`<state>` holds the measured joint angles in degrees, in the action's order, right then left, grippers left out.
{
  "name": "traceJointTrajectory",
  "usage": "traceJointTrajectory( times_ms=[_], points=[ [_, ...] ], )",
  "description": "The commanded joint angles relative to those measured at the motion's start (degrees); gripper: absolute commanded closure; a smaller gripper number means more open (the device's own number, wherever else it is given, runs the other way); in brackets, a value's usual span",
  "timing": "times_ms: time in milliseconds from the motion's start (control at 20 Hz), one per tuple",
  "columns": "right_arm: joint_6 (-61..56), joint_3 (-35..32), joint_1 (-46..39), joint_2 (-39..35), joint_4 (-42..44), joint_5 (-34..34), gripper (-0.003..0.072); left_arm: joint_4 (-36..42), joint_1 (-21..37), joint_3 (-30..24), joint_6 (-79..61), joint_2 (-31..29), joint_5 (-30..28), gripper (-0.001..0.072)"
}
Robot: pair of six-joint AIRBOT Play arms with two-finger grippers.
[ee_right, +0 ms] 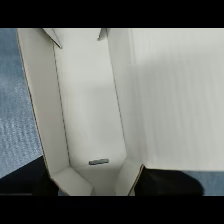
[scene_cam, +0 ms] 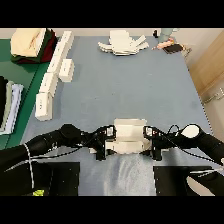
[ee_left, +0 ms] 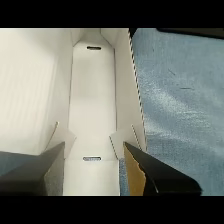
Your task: Fold the box.
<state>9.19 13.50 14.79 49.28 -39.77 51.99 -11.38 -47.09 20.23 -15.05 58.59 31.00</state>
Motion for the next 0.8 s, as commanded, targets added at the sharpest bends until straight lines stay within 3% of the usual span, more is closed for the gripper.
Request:
traceJointTrajectory(
  times_ms=[0,150,200,400,450,550,600,750],
  points=[
    [-0.17,0.00,-0.02,0.00,0.11,0.00,0.0097,0.31,-0.09,-0.04,0.07,0.83,0.66,0.0093],
    [-0.17,0.00,-0.02,0.00,0.11,0.02,0.0098,0.31,-0.09,-0.04,0.04,0.83,0.68,0.0079],
    [-0.17,0.00,-0.02,0.00,0.11,0.02,0.0098,0.44,-0.09,-0.04,0.07,0.83,0.66,0.0005],
    [-0.17,0.00,-0.02,0.00,0.11,0.02,0.0098,0.44,-0.04,-0.04,1.18,0.83,0.46,0.0007],
    [-0.17,0.00,-0.02,0.00,0.11,0.02,0.0098,0.39,0.07,-0.04,2.86,0.81,0.48,0.0081],
    [-0.17,0.00,-0.02,0.00,0.11,0.02,0.0098,-2.89,0.15,-0.04,7.43,0.15,0.90,0.0619],
    [-0.17,0.00,-0.02,0.00,0.11,0.02,0.0098,-5.62,0.17,-0.04,9.79,-0.63,1.07,0.0690],
    [-0.17,0.00,-0.02,0.00,0.11,0.02,0.0098,-16.26,0.17,-0.04,22.27,-4.92,1.09,0.0690]
  ],
)
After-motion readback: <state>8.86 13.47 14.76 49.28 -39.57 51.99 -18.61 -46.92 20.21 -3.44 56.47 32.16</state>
